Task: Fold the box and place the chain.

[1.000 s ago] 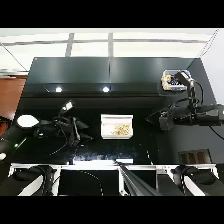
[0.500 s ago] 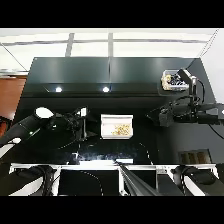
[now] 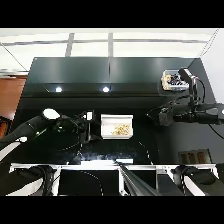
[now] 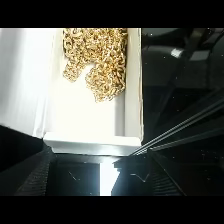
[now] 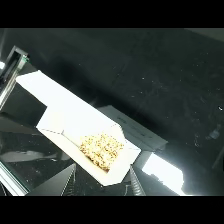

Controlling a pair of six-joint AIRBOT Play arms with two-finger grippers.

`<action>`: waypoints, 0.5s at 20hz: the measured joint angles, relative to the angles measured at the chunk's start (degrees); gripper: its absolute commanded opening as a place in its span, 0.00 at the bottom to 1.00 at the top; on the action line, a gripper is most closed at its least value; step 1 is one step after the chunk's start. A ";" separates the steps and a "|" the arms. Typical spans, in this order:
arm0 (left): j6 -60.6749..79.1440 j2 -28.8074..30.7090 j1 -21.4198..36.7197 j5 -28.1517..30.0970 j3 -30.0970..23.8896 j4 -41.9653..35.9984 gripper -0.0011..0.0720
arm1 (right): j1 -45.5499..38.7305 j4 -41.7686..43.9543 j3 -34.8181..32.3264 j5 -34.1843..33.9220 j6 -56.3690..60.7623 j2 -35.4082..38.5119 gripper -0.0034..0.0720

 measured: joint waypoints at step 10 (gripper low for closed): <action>-0.44 -0.33 -0.55 0.63 0.04 -0.37 0.98 | 0.00 -0.02 0.00 -0.04 -0.11 0.00 0.59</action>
